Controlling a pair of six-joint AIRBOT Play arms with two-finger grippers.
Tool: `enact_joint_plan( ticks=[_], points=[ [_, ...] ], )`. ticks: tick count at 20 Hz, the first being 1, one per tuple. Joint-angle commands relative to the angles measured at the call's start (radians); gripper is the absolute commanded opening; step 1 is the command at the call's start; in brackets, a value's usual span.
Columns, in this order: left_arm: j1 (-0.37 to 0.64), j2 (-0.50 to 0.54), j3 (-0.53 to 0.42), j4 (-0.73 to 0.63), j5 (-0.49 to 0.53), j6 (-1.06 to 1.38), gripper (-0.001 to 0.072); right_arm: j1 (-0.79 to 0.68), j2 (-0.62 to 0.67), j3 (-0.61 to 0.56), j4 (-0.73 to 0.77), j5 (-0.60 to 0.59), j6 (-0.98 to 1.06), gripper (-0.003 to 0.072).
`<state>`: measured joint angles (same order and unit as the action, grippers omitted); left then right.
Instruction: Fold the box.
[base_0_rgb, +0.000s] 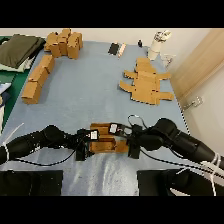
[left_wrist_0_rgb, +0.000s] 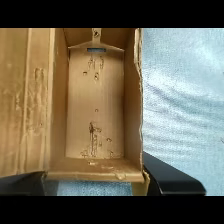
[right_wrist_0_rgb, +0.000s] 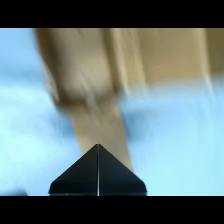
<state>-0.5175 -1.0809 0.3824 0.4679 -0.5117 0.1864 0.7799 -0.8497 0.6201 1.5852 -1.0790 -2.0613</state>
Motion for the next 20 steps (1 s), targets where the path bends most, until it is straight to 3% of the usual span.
enact_joint_plan(
  ticks=[1,4,7,10,13,20],
  points=[
    [0.000,0.000,0.001,0.000,0.000,0.000,0.0532,-0.015,0.104,0.086,-0.346,-0.320,0.454,0.0003],
    [0.000,0.000,0.001,0.000,0.000,0.000,0.0531,-0.165,0.147,0.070,-0.318,-0.325,0.652,0.0002],
    [0.000,0.000,0.001,0.000,0.000,0.000,0.0532,-0.382,0.088,-0.026,-0.059,-0.228,0.663,0.0002],
    [0.000,0.000,0.001,0.000,0.000,0.000,0.0532,-0.511,0.010,-0.111,0.232,-0.069,0.516,0.0001],
    [0.000,0.000,0.001,0.000,0.000,0.000,0.0532,-0.522,-0.051,-0.130,0.447,0.012,0.330,0.0001],
    [0.000,0.000,0.001,0.000,0.000,0.000,0.0532,-0.522,-0.086,-0.138,0.491,0.032,0.233,0.0001]
  ],
)
